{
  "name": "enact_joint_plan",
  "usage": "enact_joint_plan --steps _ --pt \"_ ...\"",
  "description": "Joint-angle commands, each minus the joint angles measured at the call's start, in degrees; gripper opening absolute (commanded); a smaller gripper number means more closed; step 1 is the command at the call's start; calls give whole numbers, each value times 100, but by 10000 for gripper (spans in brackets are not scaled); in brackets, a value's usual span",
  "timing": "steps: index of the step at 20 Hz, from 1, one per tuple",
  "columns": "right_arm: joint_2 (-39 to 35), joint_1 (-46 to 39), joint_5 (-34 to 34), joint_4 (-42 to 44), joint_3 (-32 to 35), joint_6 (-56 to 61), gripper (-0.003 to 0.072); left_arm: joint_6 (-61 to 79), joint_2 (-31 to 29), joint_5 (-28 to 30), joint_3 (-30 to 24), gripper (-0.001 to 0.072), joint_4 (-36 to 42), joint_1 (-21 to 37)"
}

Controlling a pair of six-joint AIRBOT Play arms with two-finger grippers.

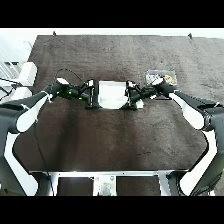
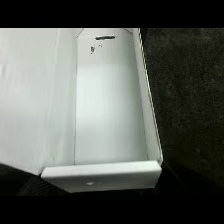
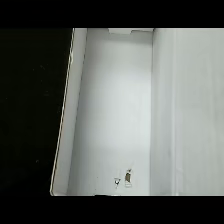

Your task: Fold the box and place the chain.

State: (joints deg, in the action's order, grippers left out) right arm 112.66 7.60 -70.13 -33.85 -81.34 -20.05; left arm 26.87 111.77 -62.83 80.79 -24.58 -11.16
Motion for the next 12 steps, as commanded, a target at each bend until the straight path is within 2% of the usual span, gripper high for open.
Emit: enact_joint_plan --steps 1,7,9,12 --pt "-2 7 0 -2 2 2 514 63 20 -50 24 713 98 2" --pt "-2 7 -2 0 2 4 514 -321 87 59 125 713 81 4" --pt "-2 7 -2 0 2 4 514 -387 101 411 160 702 -116 2" --pt "-2 7 -2 0 2 4 514 -361 149 352 208 703 -103 2"
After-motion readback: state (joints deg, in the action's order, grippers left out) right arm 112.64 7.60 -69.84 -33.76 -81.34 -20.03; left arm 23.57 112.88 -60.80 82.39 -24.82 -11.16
